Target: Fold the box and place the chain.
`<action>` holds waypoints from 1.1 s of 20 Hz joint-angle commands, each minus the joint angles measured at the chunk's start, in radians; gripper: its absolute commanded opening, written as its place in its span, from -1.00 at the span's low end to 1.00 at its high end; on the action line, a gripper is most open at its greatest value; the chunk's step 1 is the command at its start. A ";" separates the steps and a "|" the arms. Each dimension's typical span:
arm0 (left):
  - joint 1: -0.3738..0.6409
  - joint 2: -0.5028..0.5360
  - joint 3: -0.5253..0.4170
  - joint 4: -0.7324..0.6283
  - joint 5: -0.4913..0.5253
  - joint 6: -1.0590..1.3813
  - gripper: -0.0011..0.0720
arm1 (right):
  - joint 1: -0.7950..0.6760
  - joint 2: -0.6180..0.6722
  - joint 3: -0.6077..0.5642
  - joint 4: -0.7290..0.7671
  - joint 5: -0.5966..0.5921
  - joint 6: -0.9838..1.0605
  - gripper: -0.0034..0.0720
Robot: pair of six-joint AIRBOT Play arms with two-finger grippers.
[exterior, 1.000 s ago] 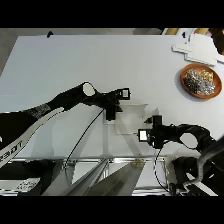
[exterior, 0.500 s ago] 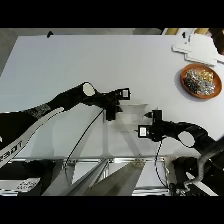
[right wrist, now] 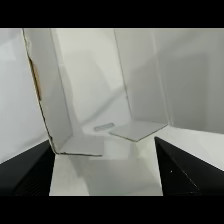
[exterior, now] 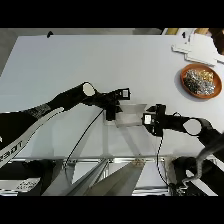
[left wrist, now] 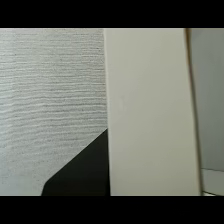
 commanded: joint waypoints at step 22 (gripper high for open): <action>-0.001 0.001 0.000 0.000 0.001 0.000 -0.94 | -0.250 -0.346 0.174 0.306 0.241 -0.402 0.86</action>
